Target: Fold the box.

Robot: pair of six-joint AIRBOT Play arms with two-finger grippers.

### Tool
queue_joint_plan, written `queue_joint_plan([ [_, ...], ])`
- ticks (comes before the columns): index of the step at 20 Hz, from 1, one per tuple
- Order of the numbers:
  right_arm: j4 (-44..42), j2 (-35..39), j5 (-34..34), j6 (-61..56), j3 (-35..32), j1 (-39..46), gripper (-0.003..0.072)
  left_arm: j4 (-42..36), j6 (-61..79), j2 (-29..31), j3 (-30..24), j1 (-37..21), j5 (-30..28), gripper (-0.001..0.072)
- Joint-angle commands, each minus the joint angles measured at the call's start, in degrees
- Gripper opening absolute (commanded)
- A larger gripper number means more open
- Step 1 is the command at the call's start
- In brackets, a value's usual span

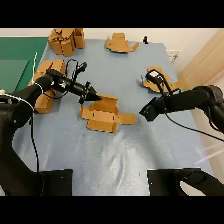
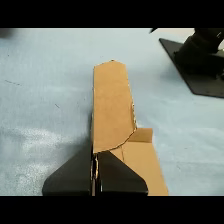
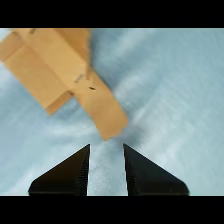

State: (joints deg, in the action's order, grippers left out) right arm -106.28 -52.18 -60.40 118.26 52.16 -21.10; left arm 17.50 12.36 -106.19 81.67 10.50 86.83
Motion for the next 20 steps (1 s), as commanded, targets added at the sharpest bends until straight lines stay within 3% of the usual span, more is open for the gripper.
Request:
queue_joint_plan([
  [1, 1.9, 3.5, -1.3, 6.7, -0.2, -9.5, 0.0336, -1.3, 8.5, 4.3, -6.7, 0.1, -5.8, 0.0009],
  [4, 2.2, 2.1, 0.5, 10.9, -4.0, -17.3, 0.0346, -2.0, 9.5, 5.5, -9.7, -1.0, -7.3, 0.0010],
  [6, 2.3, -0.8, 1.3, 11.5, -7.9, -20.1, 0.0451, -2.0, 9.3, 5.5, -10.0, -1.1, -7.4, 0.0011],
  [8, 2.8, -4.7, 3.8, 11.4, -10.0, -21.2, 0.0488, -2.0, 9.3, 5.5, -10.0, -1.1, -7.7, 0.0011],
  [11, 3.3, -10.1, 13.7, 12.0, -10.4, -22.3, 0.0681, -2.0, 9.3, 5.5, -10.0, -1.1, -9.1, 0.0013],
  [15, 4.6, -13.6, 27.3, 14.4, -10.4, -24.6, 0.0686, -2.0, 9.2, 5.5, -10.0, -1.1, -9.3, 0.0016],
  [20, 11.1, -16.3, 33.3, 14.5, -10.4, -24.6, 0.0686, -2.0, 8.6, 5.5, -10.0, -1.1, -8.9, 0.0016],
])
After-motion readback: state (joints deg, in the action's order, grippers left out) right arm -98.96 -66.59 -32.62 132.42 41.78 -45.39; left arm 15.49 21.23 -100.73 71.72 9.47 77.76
